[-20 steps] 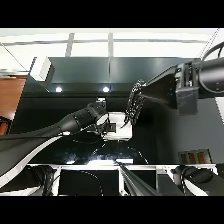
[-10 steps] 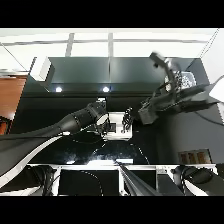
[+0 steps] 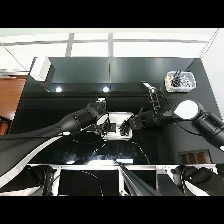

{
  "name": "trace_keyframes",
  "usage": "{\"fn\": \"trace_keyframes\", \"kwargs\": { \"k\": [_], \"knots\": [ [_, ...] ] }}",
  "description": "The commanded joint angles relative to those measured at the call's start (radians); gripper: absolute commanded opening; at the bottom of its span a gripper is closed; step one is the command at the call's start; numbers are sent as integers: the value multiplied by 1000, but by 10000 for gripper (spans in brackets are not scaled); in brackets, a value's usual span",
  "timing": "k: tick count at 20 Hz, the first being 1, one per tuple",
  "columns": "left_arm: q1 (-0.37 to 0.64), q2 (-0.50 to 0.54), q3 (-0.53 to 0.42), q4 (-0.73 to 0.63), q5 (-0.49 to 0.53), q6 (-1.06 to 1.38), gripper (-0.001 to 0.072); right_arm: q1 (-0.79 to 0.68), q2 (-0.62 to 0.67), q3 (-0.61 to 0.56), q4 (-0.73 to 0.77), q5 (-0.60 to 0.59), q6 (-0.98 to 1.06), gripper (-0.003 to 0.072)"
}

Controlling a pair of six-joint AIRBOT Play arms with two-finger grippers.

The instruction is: Fold the box and place the chain.

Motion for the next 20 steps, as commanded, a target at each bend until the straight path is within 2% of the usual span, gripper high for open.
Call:
{"fn": "trace_keyframes", "kwargs": {
  "k": [1, 5, 9, 13, 14, 15, 16, 17, 20],
  "knots": [
    [0, 0, 0, 0, 0, 0, 28, -3, -15, -17, -8, -8, 1, 268],
    [0, -1, 0, -18, 31, -1, 28, -165, 46, 40, -153, 166, -1, 266],
    [0, 0, 0, -24, 40, 0, 29, -349, 174, 53, -196, 216, -13, 266],
    [0, 1, 38, -19, 4, 0, 30, -392, 196, 53, -219, 263, -36, 266],
    [0, 2, 57, -14, -9, -1, 113, -392, 196, 53, -226, 262, -36, 266],
    [0, 5, 76, -12, -18, 0, 352, -392, 196, 53, -232, 258, -36, 266],
    [0, 12, 96, -20, -20, 3, 552, -392, 196, 53, -233, 257, -36, 266],
    [0, 24, 116, -40, -21, 45, 622, -392, 196, 53, -233, 257, -36, 266],
    [-2, 97, 145, -45, -70, 210, 634, -392, 196, 53, -233, 258, -35, 266]
  ]
}}
